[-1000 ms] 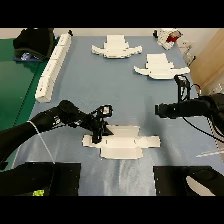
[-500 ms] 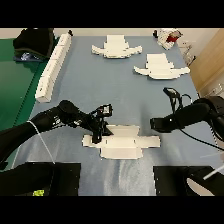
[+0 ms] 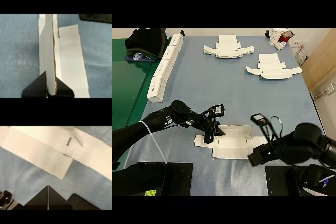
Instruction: Fold the box.
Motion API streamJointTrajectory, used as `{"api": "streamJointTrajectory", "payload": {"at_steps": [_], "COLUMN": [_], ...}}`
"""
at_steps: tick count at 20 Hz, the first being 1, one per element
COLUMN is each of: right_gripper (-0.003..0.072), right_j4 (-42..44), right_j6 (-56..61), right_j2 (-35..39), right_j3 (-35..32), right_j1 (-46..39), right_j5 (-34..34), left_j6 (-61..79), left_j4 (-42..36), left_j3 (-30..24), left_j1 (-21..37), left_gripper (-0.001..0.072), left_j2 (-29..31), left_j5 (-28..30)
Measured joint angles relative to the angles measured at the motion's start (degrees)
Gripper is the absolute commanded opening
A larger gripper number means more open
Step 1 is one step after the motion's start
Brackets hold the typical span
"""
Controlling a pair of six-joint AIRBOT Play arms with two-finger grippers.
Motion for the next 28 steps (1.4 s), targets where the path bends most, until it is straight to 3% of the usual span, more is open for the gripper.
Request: {"api": "streamJointTrajectory", "payload": {"at_steps": [1, 2, 7, 16, 26, 28], "right_gripper": [0.0411, 0.0598, 0.0604, 0.0603, 0.0604, 0.0720], "right_j4": [-1.6, -3.6, -15.3, -25.1, -38.8, -39.8], "right_j6": [-0.5, -1.0, -2.7, -8.4, 3.8, 5.2], "right_j2": [0.0, -0.4, -5.3, -14.7, -9.6, -9.2], "right_j3": [-0.6, -0.9, -1.8, -1.9, -0.7, -0.7], "right_j1": [4.1, 7.4, 15.9, 17.8, 17.9, 17.9], "right_j5": [2.3, 4.2, 8.8, 10.6, 8.0, 7.0], "left_j6": [0.0, 0.0, 0.0, 0.0, 0.0, 0.0], "left_j4": [0.0, 0.0, 0.0, 0.0, 0.0, 0.0], "left_j3": [0.0, 0.0, 0.0, 0.0, 0.0, 0.0], "left_j1": [0.0, 0.0, 0.0, 0.0, 0.0, 0.0], "left_gripper": [0.0013, 0.0013, 0.0013, 0.0013, 0.0013, 0.0013], "left_j2": [0.0, 0.0, 0.0, 0.0, 0.0, 0.0], "left_j5": [0.0, 0.0, 0.0, 0.0, 0.0, -0.1]}}
